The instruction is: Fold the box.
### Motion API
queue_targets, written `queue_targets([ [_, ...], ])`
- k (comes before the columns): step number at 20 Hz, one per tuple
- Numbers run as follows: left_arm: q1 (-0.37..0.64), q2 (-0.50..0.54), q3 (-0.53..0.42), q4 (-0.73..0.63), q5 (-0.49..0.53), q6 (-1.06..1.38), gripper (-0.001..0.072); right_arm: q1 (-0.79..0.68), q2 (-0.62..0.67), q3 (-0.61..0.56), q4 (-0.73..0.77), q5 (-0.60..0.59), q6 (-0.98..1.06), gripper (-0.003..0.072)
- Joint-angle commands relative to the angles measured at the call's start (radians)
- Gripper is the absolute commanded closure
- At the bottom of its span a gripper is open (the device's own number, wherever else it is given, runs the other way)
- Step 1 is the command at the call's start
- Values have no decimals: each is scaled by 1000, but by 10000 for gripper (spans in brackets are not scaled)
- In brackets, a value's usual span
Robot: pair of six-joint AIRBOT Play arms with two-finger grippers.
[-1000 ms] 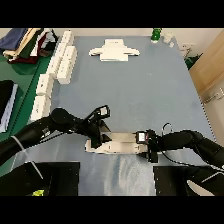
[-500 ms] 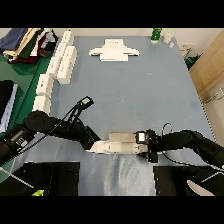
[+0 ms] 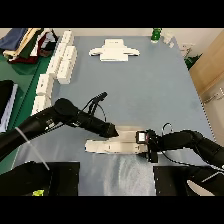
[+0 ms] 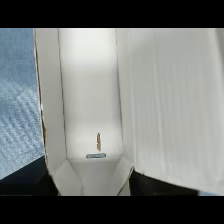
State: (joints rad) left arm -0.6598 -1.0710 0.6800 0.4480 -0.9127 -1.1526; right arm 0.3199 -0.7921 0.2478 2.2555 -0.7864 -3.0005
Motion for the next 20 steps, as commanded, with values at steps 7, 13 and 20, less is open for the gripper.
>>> queue_targets([
  [7,95,-278,66,-17,38,-51,695,0,0,1,0,0,0,175],
  [13,94,-361,66,-14,2,-53,695,0,0,0,0,0,0,175],
  [20,124,-319,130,-14,-109,95,697,0,1,1,0,0,0,175],
])
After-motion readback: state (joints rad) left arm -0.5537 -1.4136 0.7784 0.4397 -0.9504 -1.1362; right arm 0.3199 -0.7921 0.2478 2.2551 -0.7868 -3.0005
